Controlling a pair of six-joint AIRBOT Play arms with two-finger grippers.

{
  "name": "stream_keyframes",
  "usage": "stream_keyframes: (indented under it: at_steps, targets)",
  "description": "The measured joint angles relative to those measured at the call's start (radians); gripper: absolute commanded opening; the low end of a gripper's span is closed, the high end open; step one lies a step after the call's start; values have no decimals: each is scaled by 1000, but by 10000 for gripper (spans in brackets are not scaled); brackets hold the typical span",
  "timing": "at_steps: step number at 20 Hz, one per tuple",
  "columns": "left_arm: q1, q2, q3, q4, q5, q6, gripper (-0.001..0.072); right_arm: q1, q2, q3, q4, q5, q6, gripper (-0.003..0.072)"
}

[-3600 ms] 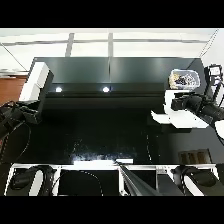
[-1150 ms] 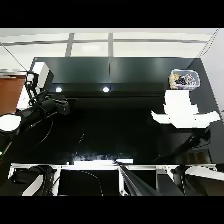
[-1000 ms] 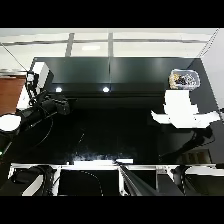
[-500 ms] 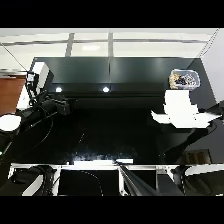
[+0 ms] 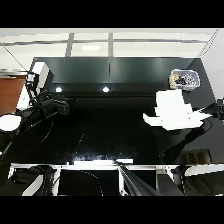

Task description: Fold the box and place the chain.

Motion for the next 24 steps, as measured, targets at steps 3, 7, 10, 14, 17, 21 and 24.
stream_keyframes:
  at_steps: [3, 7, 10, 14, 17, 21, 24]
  targets:
    - [0, 0, 0, 0, 0, 0, 716, 73, 42, -71, 48, 14, 7, 17]
    - [0, 0, 0, 0, -18, 0, 716, 218, 163, -178, 163, -106, 27, 17]
    - [0, 0, 0, 1, -40, 0, 715, 351, 328, -318, 260, -266, 13, 16]
    - [-6, -8, 0, 0, -66, 0, 693, 552, 591, -602, 452, -505, -83, 17]
    - [-44, -30, 0, 0, -77, 0, 695, 705, 736, -768, 562, -655, -182, 17]
    - [-129, -94, 0, -2, -76, -34, 696, 898, 820, -890, 621, -838, -265, 16]
    - [-150, -165, 2, -12, -80, -153, 696, 1001, 839, -922, 635, -927, -291, 17]
